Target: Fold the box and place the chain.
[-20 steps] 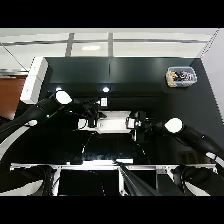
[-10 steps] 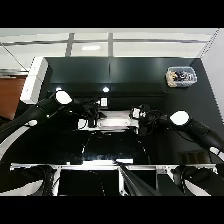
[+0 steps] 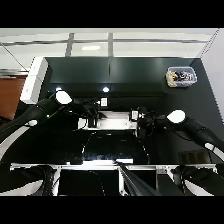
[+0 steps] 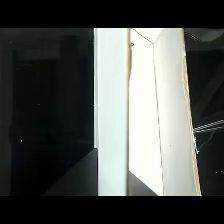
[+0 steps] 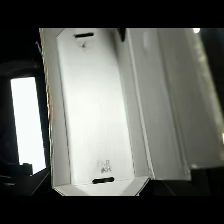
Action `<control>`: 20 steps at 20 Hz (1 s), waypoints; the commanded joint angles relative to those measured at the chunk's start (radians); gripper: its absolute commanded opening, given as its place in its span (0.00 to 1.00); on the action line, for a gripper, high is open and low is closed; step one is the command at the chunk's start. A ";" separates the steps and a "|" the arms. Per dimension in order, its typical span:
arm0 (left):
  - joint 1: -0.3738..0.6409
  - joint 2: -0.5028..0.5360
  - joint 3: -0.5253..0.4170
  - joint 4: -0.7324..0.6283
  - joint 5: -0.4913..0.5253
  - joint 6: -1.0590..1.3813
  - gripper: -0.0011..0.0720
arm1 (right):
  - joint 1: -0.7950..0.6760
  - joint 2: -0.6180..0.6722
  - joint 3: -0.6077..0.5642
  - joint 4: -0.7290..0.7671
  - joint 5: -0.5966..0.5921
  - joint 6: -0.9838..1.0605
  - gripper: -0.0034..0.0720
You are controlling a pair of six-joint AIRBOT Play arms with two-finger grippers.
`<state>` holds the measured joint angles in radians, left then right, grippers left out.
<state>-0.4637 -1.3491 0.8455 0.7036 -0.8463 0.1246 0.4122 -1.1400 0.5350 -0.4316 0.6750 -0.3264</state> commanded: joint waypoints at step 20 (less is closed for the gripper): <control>-0.001 0.000 0.000 -0.005 0.001 -0.002 0.05 | 0.009 -0.153 0.045 -0.030 -0.002 0.033 0.99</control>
<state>-0.4644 -1.3491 0.8455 0.6971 -0.8444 0.1223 0.4156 -1.2755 0.5598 -0.4095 0.6750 -0.3611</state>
